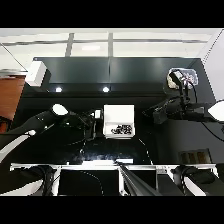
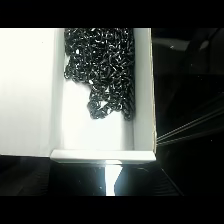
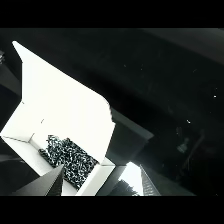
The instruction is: Fold the box and place the chain.
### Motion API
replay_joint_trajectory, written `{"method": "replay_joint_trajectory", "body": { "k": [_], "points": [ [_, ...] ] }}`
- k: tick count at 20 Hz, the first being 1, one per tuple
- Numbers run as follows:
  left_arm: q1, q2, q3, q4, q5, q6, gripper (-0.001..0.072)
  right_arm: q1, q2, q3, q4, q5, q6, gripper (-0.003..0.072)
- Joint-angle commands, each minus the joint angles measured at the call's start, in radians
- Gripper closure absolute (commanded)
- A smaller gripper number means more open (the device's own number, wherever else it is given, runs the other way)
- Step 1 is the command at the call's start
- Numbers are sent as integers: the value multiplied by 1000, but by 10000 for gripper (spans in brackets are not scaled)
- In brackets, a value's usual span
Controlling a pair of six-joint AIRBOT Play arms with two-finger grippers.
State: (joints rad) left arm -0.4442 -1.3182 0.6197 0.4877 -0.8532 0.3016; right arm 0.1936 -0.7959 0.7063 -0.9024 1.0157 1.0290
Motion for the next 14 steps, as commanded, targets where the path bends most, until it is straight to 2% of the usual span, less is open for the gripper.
{"method": "replay_joint_trajectory", "body": {
  "k": [1, 3, 4, 5, 6, 10, 14],
  "points": [
    [-6, -1, 1, 0, 20, -18, 2, 0, 0, 0, 0, -16, 0, 118],
    [-6, -1, 1, 0, 20, -18, 42, 0, 0, 0, 0, -22, 0, 117],
    [-6, -1, 1, 0, 20, -18, 119, 0, -1, 0, -1, -28, 0, 116],
    [-6, -1, 1, 0, 21, -18, 190, 0, -1, 0, -8, -42, 2, 83],
    [-6, -1, 1, 0, 21, -18, 227, 0, -2, 0, -11, -62, 17, -34],
    [-9, -1, 1, 0, 23, -18, 227, 10, -28, 34, -8, -233, 49, -34],
    [-18, 0, 1, 10, 34, -24, 227, 10, -253, 219, -8, -174, 67, -34]
  ]
}}
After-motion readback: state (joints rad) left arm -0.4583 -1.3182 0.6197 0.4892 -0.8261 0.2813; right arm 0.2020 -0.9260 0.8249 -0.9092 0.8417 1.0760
